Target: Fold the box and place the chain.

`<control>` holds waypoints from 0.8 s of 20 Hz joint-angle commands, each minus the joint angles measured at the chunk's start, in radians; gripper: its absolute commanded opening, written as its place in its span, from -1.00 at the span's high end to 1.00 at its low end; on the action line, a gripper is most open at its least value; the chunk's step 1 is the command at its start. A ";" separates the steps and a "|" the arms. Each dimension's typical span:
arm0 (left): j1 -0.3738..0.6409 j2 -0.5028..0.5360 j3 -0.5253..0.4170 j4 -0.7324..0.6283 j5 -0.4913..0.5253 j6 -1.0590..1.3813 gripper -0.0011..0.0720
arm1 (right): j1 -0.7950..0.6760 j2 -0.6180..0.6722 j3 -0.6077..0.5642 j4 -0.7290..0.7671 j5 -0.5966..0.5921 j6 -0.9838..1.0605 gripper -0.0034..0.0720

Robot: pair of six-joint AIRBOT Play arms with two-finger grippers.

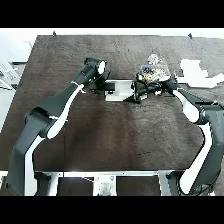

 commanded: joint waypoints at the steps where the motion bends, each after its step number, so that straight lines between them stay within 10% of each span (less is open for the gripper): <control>1: 0.002 -0.007 -0.023 0.019 0.043 -0.002 -0.79 | 0.000 0.000 0.001 0.000 0.001 -0.001 -0.64; 4: 0.002 -0.026 -0.023 0.018 0.078 -0.003 -0.79 | 0.000 0.000 0.001 0.000 0.000 -0.001 -0.64; 7: 0.002 -0.035 -0.023 0.018 0.109 -0.003 0.41 | 0.000 0.000 0.001 0.000 0.000 -0.001 -0.64; 10: 0.002 -0.035 -0.023 0.018 0.103 -0.003 0.48 | 0.000 0.000 0.001 0.000 0.000 -0.001 -0.64; 12: 0.001 -0.035 -0.023 0.017 0.090 -0.003 0.91 | 0.000 0.000 0.001 0.000 0.000 -0.001 -0.64; 16: 0.000 -0.035 -0.023 0.017 0.087 0.005 0.91 | 0.000 0.000 0.001 0.000 0.000 -0.001 -0.64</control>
